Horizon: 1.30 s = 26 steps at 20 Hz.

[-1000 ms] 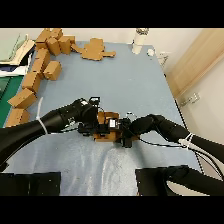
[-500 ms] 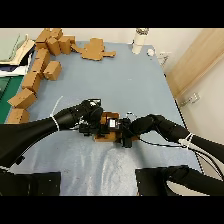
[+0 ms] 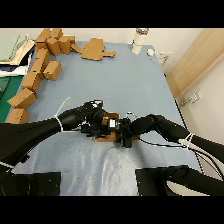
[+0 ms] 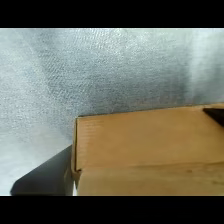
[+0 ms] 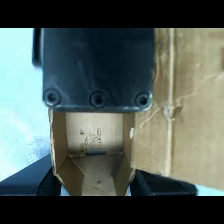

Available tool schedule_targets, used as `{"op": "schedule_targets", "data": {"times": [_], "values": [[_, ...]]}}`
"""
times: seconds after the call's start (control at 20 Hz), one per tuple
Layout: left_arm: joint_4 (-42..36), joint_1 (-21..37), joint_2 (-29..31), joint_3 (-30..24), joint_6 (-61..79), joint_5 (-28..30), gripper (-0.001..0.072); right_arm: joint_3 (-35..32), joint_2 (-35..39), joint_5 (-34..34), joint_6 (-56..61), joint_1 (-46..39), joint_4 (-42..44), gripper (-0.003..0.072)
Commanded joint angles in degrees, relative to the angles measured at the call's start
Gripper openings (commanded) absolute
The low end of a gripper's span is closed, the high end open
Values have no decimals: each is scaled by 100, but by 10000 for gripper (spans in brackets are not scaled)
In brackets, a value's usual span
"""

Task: Fold the box.

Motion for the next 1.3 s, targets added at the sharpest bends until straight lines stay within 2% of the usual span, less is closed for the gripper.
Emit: {"op": "schedule_targets", "data": {"times": [0.0,0.1,0.15,0.55,0.6,0.65,0.7,0.9,0.95,1.05,1.25], "values": [[87,-37,-13,20,-140,-26,325,2,2,0,0,2,0,507],[127,-70,-13,46,-127,-44,74,2,2,0,0,2,0,506],[144,-81,-13,59,-120,-44,13,2,2,2,0,2,0,507],[160,-83,-17,85,-133,-52,15,2,2,2,0,2,0,506],[162,-83,-17,87,-131,-94,40,2,2,2,0,2,0,507],[166,-83,-17,87,-133,-140,248,2,2,0,0,2,0,506],[166,-76,-17,90,-133,-190,370,2,2,2,0,2,0,507],[166,-72,-13,96,-138,-310,366,2,2,0,0,2,0,506],[166,-72,-13,114,-144,-321,343,2,2,2,0,2,0,507],[166,-72,-13,190,-179,-343,224,2,2,0,0,2,0,507],[354,-72,-17,369,-179,-525,231,2,2,2,0,2,0,507]]}}
